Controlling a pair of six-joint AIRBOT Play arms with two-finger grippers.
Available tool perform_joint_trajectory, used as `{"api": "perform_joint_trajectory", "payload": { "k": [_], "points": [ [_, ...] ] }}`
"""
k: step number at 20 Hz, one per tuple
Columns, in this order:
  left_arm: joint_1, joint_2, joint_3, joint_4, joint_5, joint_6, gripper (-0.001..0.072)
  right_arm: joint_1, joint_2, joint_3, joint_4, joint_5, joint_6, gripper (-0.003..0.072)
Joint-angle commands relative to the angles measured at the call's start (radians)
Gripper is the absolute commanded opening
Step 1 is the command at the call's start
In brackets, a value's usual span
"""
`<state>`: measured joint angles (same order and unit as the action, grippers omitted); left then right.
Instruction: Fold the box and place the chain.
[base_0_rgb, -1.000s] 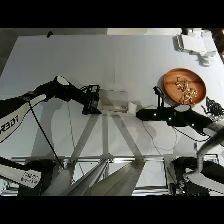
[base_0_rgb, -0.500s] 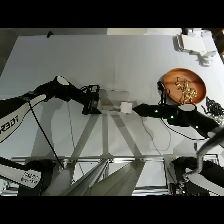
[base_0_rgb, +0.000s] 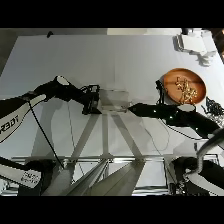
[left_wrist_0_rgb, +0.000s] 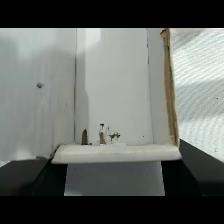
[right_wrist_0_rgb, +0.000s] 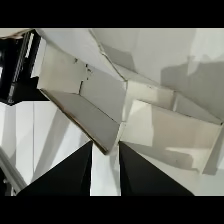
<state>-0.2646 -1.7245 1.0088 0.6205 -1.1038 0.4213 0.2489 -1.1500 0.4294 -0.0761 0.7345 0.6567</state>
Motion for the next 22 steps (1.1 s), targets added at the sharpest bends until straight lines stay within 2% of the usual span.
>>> {"api": "perform_joint_trajectory", "payload": {
  "k": [1,3,4,10,22],
  "points": [
    [0.001,0.000,0.000,0.000,0.000,0.000,0.0142,-0.023,0.041,0.016,-0.002,-0.024,-0.004,0.0159],
    [0.001,0.000,0.000,0.000,0.000,0.000,0.0142,-0.077,0.101,0.016,-0.050,-0.040,-0.003,0.0110],
    [0.001,0.000,0.000,0.000,0.000,0.000,0.0142,-0.105,0.127,0.016,-0.097,-0.041,0.000,0.0006],
    [0.001,0.000,0.000,0.000,0.000,0.000,0.0142,-0.172,0.130,-0.006,-0.319,-0.040,0.143,0.0008],
    [0.001,0.000,0.000,0.000,0.000,0.000,0.0142,-0.112,-0.142,-0.028,-0.278,-0.018,0.172,0.0003]
  ]
}}
